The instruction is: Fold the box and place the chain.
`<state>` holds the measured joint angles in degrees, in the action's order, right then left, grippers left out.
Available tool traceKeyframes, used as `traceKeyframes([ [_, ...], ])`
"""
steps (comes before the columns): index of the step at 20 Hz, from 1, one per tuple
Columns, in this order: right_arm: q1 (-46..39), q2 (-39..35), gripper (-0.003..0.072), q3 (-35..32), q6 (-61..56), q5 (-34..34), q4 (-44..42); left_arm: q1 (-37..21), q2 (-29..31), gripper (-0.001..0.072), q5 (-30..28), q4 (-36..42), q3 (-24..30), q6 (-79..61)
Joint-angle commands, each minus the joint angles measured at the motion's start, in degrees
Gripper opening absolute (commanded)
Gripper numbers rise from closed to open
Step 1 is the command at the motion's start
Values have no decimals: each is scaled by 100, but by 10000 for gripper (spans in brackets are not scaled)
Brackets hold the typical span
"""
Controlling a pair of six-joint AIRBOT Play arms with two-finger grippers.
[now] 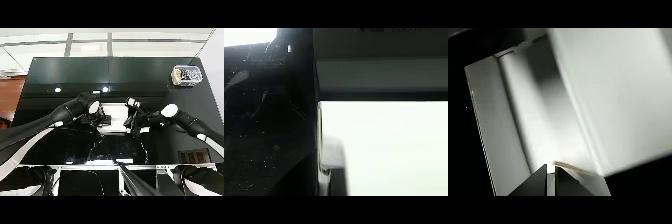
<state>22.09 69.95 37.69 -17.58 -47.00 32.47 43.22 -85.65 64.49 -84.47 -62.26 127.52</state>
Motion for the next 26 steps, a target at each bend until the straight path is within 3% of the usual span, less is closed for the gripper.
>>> traceKeyframes([
  [1, -887, -317, 25, 671, -2889, -1316, 1744, -4, -2, 31, 13, -15, -7, 0],
  [4, -2594, -487, 24, 713, -4124, -1547, 1888, -4, -2, 31, 11, -13, -7, 0],
  [8, -4124, -350, 24, -402, -4874, -1377, 640, -4, -2, 31, 9, -13, -7, 0],
  [13, -3508, 33, 25, -1298, -4179, -1617, 33, -2, -7, 31, -15, -35, -7, 4],
  [19, -2247, 435, 25, -1235, -3246, -1285, -1456, -2, -7, 31, -96, -37, -7, 0],
  [22, -2129, 435, 28, -911, -3029, -1456, -1611, -2, -7, 31, -94, -35, -7, 2],
  [23, -2129, 435, 144, -767, -2986, -1547, -1547, -2, -7, 30, -92, -33, -7, 0],
  [24, -2127, 433, 480, -629, -2986, -1655, -1480, -2, -7, 30, -85, -33, -7, 2],
  [25, -2127, 435, 638, -529, -2983, -1775, -1467, -2, -7, 31, -85, -33, -7, 0],
  [26, -2124, 435, 637, -446, -2986, -1904, -1475, -2, -7, 30, -85, -33, -7, 2],
])
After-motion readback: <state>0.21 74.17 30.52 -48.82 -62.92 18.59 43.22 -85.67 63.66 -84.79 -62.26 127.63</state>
